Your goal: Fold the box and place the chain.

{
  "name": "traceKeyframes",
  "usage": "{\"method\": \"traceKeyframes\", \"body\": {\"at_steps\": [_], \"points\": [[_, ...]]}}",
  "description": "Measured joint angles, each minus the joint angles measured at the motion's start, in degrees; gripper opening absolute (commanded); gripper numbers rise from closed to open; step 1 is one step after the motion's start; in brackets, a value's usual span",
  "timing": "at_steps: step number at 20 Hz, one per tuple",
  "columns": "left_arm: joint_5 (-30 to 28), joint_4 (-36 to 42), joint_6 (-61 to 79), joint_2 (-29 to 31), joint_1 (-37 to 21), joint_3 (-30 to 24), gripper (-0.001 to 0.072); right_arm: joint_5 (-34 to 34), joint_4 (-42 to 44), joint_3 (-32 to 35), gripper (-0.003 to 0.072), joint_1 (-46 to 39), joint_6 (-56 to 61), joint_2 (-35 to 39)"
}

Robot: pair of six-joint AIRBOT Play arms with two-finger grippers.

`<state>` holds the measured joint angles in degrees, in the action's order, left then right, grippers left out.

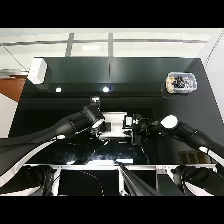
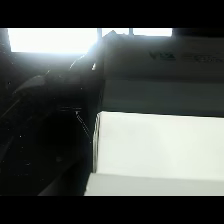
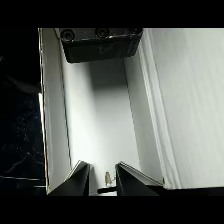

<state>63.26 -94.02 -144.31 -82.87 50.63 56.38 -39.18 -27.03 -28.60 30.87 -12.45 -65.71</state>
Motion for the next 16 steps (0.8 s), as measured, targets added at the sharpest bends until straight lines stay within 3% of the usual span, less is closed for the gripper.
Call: {"method": "traceKeyframes", "body": {"at_steps": [3, 4, 5, 6, 7, 8, 9, 10, 11, 13, 15, 16], "points": [[0.0, 0.0, 0.0, 0.0, 0.0, 0.0, 0.0031, 0.5, 0.0, 0.0, 0.0209, 0.2, 0.0, -0.1], [0.0, 0.0, 0.0, 0.0, 0.0, 0.0, 0.0031, 0.6, 0.0, 0.0, 0.0362, 0.2, 0.0, -0.1], [0.0, 0.0, 0.0, 0.0, 0.0, 0.0, 0.0031, 0.7, 0.0, 0.0, 0.0404, 0.2, 0.0, -0.2], [0.0, 0.0, 0.0, 0.0, 0.0, 0.0, 0.0031, 0.9, 0.0, 0.0, 0.0363, 0.3, 0.0, -0.2], [0.0, 0.0, 0.0, 0.0, 0.0, 0.0, 0.0031, 0.9, 0.0, 0.0, 0.0230, 0.3, 0.0, -0.2], [0.0, 0.0, 0.0, 0.0, 0.0, 0.0, 0.0031, 1.0, -0.1, 0.0, 0.0384, 0.3, 0.0, -0.2], [0.0, 0.0, 0.0, 0.0, 0.0, 0.0, 0.0031, 0.9, -0.1, 0.0, 0.0430, 0.3, 0.0, -0.2], [0.0, 0.0, 0.0, 0.0, 0.0, 0.0, 0.0032, 1.0, 0.0, 0.0, 0.0229, 0.3, 0.0, -0.2], [0.0, 0.0, 0.0, 0.0, 0.0, 0.0, 0.0031, 1.1, -0.1, 0.0, 0.0133, 0.3, 0.0, -0.2], [0.0, 0.0, 0.0, 0.0, 0.0, 0.0, 0.0031, 1.1, -0.1, 0.0, 0.0129, 0.3, 0.0, -0.2], [0.0, 0.0, 0.0, 0.0, 0.0, 0.0, 0.0031, 1.3, -0.5, 0.0, 0.0042, 0.2, 0.2, 0.0], [0.0, 0.0, 0.0, 0.0, 0.0, 0.0, 0.0031, 1.3, -1.4, 0.0, 0.0042, -0.2, 1.2, 0.3]]}}
